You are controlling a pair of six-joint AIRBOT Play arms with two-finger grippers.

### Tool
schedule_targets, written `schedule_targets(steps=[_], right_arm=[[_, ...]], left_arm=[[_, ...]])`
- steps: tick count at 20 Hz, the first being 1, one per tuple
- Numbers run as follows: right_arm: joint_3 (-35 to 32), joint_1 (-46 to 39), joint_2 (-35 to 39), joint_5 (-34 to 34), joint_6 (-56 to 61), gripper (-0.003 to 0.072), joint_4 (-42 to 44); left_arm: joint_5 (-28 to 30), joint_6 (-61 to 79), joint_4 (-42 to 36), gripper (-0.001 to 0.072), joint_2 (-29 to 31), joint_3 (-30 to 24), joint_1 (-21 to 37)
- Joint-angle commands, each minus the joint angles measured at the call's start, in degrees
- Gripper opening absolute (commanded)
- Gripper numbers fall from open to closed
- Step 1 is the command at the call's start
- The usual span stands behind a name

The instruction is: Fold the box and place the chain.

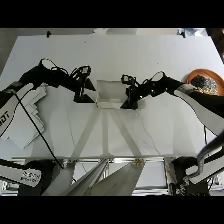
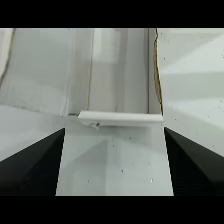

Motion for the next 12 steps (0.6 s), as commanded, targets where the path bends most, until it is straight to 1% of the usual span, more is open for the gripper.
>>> schedule_targets(steps=[1, 3, 8, 12], right_arm=[[0.0, 0.0, 0.0, 0.0, 0.0, 0.05, 0.0], [0.0, 0.0, 0.0, 0.0, 0.0, 0.05, 0.0], [0.0, 0.0, 0.0, 0.0, 0.0, 0.05, 0.0], [0.0, 0.0, 0.0, 0.0, 0.0, 0.05, 0.0]], left_arm=[[1.8, 1.2, -2.6, 0.071, -2.0, 0.0, -1.0], [2.9, 1.2, -2.8, 0.071, -2.2, 0.0, -1.3], [1.7, 1.2, -2.8, 0.0708, -2.2, 0.0, -1.3], [2.3, 3.4, -2.7, 0.0708, -3.4, 0.0, -1.8]])
